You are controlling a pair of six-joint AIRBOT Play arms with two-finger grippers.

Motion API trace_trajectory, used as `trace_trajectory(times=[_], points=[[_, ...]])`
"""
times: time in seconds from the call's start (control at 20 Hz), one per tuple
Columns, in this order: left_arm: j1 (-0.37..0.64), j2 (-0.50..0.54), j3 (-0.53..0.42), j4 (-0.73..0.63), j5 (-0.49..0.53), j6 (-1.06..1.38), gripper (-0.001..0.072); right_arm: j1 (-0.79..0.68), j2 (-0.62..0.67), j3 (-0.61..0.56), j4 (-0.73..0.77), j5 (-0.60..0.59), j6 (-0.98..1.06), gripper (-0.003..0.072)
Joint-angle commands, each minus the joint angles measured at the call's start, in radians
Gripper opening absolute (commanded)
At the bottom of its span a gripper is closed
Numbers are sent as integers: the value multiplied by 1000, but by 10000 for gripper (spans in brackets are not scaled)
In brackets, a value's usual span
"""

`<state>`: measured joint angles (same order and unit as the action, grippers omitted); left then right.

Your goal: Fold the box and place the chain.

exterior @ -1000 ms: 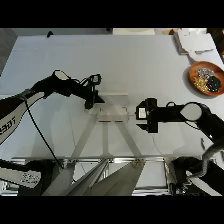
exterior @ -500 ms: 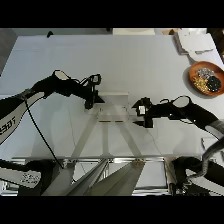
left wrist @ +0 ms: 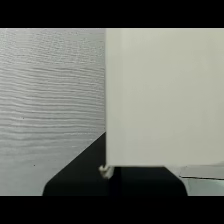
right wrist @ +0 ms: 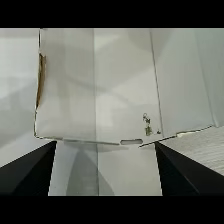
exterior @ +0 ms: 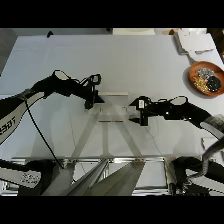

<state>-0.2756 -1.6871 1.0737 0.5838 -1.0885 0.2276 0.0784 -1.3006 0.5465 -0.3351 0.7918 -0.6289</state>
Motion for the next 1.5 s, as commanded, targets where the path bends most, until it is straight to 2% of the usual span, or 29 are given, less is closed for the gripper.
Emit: trace_trajectory(times=[0.0,0.7,1.0,1.2,1.45], points=[[0,-1,0,0,0,0,13,0,-2,-1,28,0,3,702],[0,-1,0,0,0,0,13,2,-2,-26,-8,-35,3,703],[0,-1,0,0,0,0,13,69,-3,-34,31,-103,8,704],[0,-1,0,0,0,0,13,76,-2,-34,34,-198,203,706],[0,-1,0,0,0,0,13,76,-2,-34,34,-205,332,704]])
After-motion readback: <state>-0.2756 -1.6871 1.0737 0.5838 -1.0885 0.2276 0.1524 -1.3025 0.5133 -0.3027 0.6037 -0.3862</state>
